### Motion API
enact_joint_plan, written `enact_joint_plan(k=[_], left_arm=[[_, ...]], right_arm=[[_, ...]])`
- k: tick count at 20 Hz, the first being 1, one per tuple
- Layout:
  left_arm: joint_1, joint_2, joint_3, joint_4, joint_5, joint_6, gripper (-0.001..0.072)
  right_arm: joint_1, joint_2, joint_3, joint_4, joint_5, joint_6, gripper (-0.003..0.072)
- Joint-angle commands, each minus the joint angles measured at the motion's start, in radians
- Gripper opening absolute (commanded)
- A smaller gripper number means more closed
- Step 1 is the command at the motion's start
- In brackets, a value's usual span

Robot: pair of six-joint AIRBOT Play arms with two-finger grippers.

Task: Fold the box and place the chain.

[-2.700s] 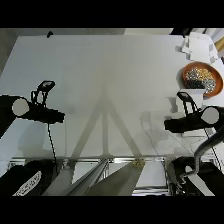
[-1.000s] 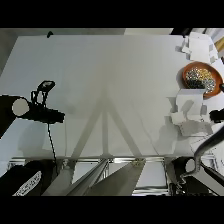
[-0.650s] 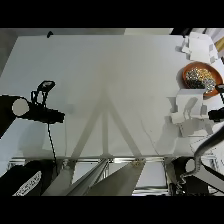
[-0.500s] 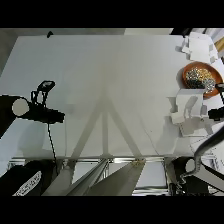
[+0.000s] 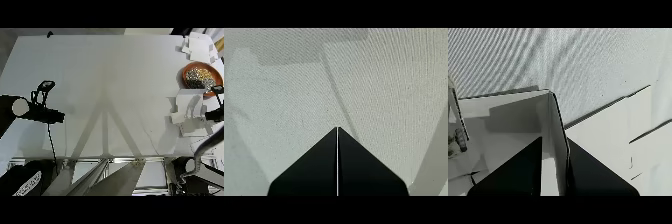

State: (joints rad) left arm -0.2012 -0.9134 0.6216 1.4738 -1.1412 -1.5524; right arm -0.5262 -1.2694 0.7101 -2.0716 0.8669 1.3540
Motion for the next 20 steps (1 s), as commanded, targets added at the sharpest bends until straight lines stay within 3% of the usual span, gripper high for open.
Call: enact_joint_plan(k=[1, 3, 10, 15, 20], left_arm=[[0.000, 0.001, 0.000, 0.000, 0.000, 0.000, 0.0010], [0.000, 0.001, 0.000, 0.000, 0.000, 0.000, 0.0010], [0.000, 0.001, 0.000, 0.000, 0.000, 0.000, 0.0010], [0.000, 0.001, 0.000, 0.000, 0.000, 0.000, 0.0010], [0.000, 0.001, 0.000, 0.000, 0.000, 0.000, 0.0010]], right_arm=[[-0.001, -0.006, 0.001, 0.003, 0.005, 0.000, 0.0080], [0.000, -0.004, 0.001, 0.003, 0.011, 0.000, 0.0019], [0.000, 0.076, 0.001, 0.087, 0.053, -0.017, 0.0019], [0.016, 0.163, -0.001, 0.533, 0.164, -0.182, 0.0018], [0.167, 0.256, -0.055, 0.768, 0.214, -0.208, 0.0018]])
